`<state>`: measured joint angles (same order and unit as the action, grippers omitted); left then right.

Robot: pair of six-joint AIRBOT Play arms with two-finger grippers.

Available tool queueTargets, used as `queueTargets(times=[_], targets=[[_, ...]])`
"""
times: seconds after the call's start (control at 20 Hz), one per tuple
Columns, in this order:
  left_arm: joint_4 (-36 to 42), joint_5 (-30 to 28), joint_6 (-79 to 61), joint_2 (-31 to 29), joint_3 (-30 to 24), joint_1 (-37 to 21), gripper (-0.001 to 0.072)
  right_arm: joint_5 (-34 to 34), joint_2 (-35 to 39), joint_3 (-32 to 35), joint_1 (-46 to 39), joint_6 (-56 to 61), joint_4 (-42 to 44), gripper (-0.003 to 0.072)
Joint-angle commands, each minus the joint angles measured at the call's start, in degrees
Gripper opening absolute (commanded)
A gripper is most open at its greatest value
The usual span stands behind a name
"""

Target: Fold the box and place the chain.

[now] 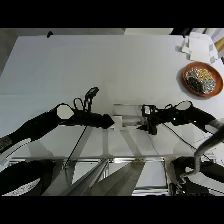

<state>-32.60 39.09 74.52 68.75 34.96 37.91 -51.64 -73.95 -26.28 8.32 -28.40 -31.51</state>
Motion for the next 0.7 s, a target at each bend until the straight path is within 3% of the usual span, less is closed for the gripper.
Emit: queueTargets(times=[0.0,0.2,0.45,0.65], targets=[[0.7,0.5,1.6,0.0,0.1,0.2,0.0292,0.0,0.0,0.0,0.0,0.0,0.0,0.0297],[0.2,-0.3,3.8,0.9,1.8,1.6,0.0313,0.0,0.0,0.0,0.0,0.0,0.0,0.0297],[-11.6,3.2,17.4,5.8,9.8,3.0,0.0333,0.0,0.0,0.0,0.0,0.0,0.0,0.0297],[-19.4,4.7,26.5,6.6,12.7,4.7,0.0333,0.0,0.0,0.0,0.0,0.0,0.0,0.0297]])
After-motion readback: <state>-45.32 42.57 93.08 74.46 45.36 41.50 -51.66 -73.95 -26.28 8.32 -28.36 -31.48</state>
